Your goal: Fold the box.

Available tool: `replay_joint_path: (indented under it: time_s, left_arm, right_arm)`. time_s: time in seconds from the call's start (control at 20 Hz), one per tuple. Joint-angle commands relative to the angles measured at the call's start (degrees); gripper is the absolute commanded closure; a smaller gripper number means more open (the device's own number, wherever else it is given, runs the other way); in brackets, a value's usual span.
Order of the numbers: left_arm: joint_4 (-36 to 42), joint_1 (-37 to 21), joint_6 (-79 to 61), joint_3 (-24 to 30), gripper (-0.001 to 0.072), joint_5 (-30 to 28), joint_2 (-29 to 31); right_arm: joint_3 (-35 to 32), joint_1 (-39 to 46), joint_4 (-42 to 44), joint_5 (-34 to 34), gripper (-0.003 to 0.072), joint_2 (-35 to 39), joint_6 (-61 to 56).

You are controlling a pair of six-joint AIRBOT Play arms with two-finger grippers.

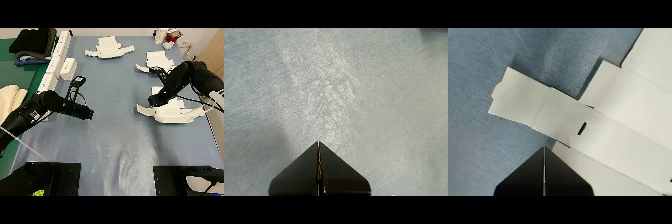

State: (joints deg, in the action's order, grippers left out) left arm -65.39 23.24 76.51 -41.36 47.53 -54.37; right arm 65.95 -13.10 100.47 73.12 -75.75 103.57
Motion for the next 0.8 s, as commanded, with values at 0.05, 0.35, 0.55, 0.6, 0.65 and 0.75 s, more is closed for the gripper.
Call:
replay_joint_path:
  time_s: [0.05, 0.35, 0.55, 0.6, 0.65, 0.75]
  left_arm:
    - [0.0, 0.0, 0.0, 0.0, 0.0695, 0.0, 0.0]
    - [0.0, 0.0, 0.0, 0.0, 0.0695, 0.0, 0.0]
    - [0.0, 0.0, 0.0, 0.0, 0.0695, 0.0, 0.0]
    - [0.0, 0.0, 0.0, 0.0, 0.0695, 0.0, 0.0]
    - [0.0, 0.0, 0.0, 0.0, 0.0694, 0.0, 0.0]
    - [0.0, 0.0, 0.0, 0.0, 0.0694, 0.0, 0.0]
  right_arm:
    - [0.0, 0.0, 0.0, 0.0, 0.0683, 0.0, 0.0]
    - [0.0, 0.0, 0.0, 0.0, 0.0683, 0.0, 0.0]
    - [0.0, 0.0, 0.3, -0.2, 0.0683, 0.0, -0.1]
    - [0.0, 0.0, 0.6, -1.3, 0.0683, 0.0, -0.1]
    - [0.0, 0.0, 1.1, -1.8, 0.0683, 0.0, -0.1]
    - [0.0, 0.0, 3.3, -3.4, 0.0684, 0.0, -0.1]
